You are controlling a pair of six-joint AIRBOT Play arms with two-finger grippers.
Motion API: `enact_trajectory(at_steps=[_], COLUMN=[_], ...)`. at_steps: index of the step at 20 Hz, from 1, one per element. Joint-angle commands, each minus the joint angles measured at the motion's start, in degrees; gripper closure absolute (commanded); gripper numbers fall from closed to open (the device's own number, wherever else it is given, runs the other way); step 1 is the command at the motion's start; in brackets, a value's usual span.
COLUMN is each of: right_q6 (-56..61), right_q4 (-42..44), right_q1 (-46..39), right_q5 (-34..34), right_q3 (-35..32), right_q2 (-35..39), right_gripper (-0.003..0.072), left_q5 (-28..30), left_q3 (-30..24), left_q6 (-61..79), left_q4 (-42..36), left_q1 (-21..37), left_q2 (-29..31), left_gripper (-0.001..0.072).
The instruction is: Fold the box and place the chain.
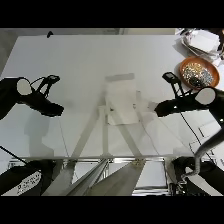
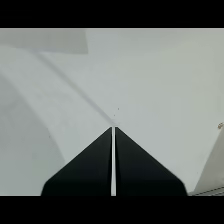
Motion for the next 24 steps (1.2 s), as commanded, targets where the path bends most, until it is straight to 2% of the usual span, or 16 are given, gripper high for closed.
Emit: enact_trajectory(at_steps=[1, 2, 5, 6, 9, 10, 11, 12, 16, 18, 22, 23, 24], right_q6=[0.7, 0.9, 1.5, 1.4, 1.4, 1.4, 1.4, 1.4, 1.4, 1.4, 1.5, 1.5, 1.5], right_q4=[0.9, 0.9, 0.9, 0.9, 0.9, 0.9, 0.9, 0.9, 0.9, 0.9, 0.9, 0.9, 0.9], right_q1=[7.1, 8.1, 10.1, 10.5, 10.7, 10.7, 10.7, 10.7, 10.7, 10.7, 10.7, 10.7, 10.7], right_q5=[-3.3, -3.3, -3.1, -3.1, -2.9, -2.8, -2.7, -2.7, -2.6, -2.6, -2.7, -2.7, -2.7], right_q3=[-0.3, -0.3, -0.3, -0.3, -0.3, -0.3, -0.3, -0.3, -0.3, -0.3, -0.3, -0.3, -0.3], right_q2=[0.1, 0.1, 0.1, 0.1, 0.1, 0.1, 0.1, 0.1, 0.1, 0.1, 0.1, 0.1, 0.1], right_gripper=[0.0674, 0.0674, 0.0674, 0.0673, 0.0673, 0.0673, 0.0673, 0.0673, 0.0673, 0.0673, 0.0673, 0.0673, 0.0673], left_q5=[5.3, 6.7, 12.1, 12.5, 6.2, 4.0, 2.6, 1.6, 0.2, 0.0, -5.3, -6.3, -6.1], left_q3=[-0.1, -0.1, 0.0, 0.5, 5.4, 7.3, 8.9, 10.4, 11.8, 11.8, 11.8, 11.8, 11.8], left_q6=[13.1, 20.2, 34.7, 38.6, 43.9, 45.0, 45.6, 46.4, 54.1, 55.4, 58.3, 59.2, 59.4], left_q4=[-12.6, -20.6, -40.2, -44.5, -48.5, -48.9, -48.9, -48.9, -54.1, -54.2, -54.2, -54.0, -54.0], left_q1=[0.0, 0.0, 0.0, 0.0, 0.0, 0.0, 0.0, 0.0, -0.4, -1.2, -2.8, -3.1, -3.3], left_q2=[-0.3, -0.8, -4.5, -6.8, -16.1, -19.3, -21.9, -24.2, -27.9, -28.8, -30.8, -31.0, -30.9], left_gripper=[0.0480, 0.0357, 0.0356, 0.0356, 0.0316, 0.0271, 0.0185, 0.0130, 0.0135, 0.0137, 0.0166, 0.0286, 0.0470])
